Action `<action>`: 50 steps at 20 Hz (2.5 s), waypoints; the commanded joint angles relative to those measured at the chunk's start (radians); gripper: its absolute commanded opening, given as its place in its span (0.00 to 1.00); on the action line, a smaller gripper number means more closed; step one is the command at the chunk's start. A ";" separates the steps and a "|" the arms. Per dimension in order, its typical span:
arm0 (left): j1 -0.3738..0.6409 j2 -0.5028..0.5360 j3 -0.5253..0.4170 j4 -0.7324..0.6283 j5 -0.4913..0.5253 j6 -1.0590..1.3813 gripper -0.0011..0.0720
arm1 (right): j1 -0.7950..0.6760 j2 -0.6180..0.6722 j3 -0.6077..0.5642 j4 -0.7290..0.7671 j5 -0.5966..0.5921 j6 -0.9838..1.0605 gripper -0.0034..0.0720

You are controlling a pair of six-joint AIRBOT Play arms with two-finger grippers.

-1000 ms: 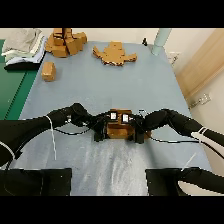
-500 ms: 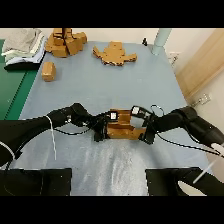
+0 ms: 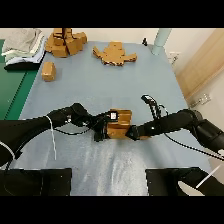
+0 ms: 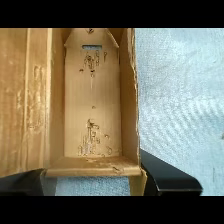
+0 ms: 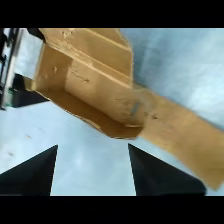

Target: Fold the box.

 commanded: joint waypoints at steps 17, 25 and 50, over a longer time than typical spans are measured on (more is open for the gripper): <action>0.000 0.000 0.000 0.000 0.000 0.000 0.70 | -0.044 -0.548 0.268 0.096 0.138 -0.058 0.06; 0.000 0.000 0.000 0.000 0.000 0.000 0.70 | -0.044 -0.409 0.317 0.088 0.103 -0.242 0.05; 0.000 0.000 0.000 0.000 0.000 0.000 0.70 | 0.056 -0.099 -0.082 -0.225 0.272 -1.073 0.55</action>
